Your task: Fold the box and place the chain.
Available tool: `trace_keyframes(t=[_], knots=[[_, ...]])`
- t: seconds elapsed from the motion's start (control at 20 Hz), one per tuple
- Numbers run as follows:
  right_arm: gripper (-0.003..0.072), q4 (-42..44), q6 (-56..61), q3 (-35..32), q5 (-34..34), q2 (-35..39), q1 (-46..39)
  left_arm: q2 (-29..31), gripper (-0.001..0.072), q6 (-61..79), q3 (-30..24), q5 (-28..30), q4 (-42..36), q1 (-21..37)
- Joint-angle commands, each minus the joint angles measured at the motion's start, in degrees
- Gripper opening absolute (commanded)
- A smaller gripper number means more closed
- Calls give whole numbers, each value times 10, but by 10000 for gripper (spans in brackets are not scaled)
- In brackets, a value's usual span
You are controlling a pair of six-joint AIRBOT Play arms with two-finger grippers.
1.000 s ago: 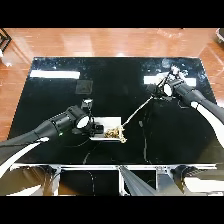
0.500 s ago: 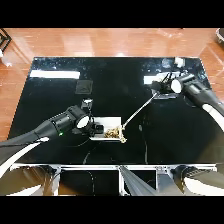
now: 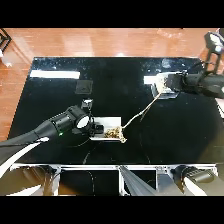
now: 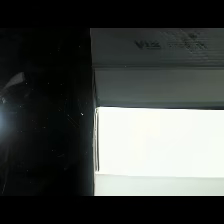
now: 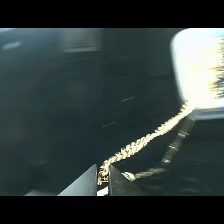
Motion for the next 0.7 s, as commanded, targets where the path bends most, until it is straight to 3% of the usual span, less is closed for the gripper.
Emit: trace_keyframes(t=[0.0,0.15,0.4,0.65], knots=[[30,172,-89,0,67,59,12,0,30,0,0,-1,1,0],[30,201,-89,0,65,58,77,0,30,0,0,-1,1,0],[30,205,-65,0,1,46,196,0,30,0,0,-1,1,0],[30,234,-66,0,-39,9,257,0,30,0,0,-1,1,0]])
